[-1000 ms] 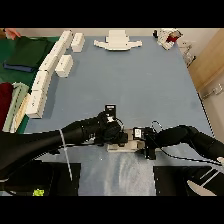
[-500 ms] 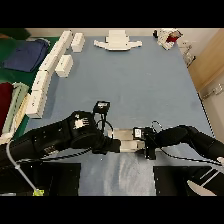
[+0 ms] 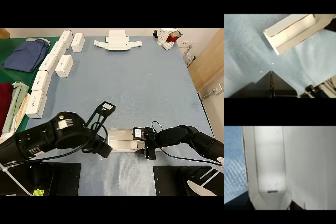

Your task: Fold the box.

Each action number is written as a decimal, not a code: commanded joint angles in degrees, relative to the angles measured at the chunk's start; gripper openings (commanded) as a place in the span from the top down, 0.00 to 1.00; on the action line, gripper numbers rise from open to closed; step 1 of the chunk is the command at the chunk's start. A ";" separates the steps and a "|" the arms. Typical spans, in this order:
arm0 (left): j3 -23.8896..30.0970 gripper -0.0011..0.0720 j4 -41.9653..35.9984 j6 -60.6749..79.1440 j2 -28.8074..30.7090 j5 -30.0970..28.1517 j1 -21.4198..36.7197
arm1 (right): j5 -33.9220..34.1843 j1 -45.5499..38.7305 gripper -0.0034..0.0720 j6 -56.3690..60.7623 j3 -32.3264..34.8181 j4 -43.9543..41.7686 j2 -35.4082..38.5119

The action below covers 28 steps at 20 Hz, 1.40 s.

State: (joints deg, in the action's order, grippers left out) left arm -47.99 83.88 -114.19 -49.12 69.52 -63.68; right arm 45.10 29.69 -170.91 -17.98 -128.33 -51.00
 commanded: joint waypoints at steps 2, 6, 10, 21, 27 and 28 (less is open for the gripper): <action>10.56 0.96 -12.59 40.26 9.49 -3.06 14.60 | 0.00 0.04 0.31 0.02 -0.04 -0.02 0.00; 19.54 0.04 -22.86 77.31 11.85 -10.86 26.08 | 0.00 0.04 0.31 0.02 -0.04 -0.02 0.00; 26.43 0.04 -35.85 99.95 8.61 -21.53 28.70 | 0.00 0.04 0.31 0.02 -0.04 -0.02 -0.02; 27.26 0.04 -55.80 124.32 -5.57 -31.82 28.65 | 0.00 0.04 0.31 0.02 -0.04 0.00 0.00; 27.28 0.04 -57.59 126.99 -7.34 -31.98 25.92 | 0.00 0.04 0.31 0.02 -0.04 -0.02 -0.02; 27.28 0.04 -57.59 126.99 -7.67 -31.98 25.40 | -0.02 0.04 0.31 0.02 -0.04 0.00 0.00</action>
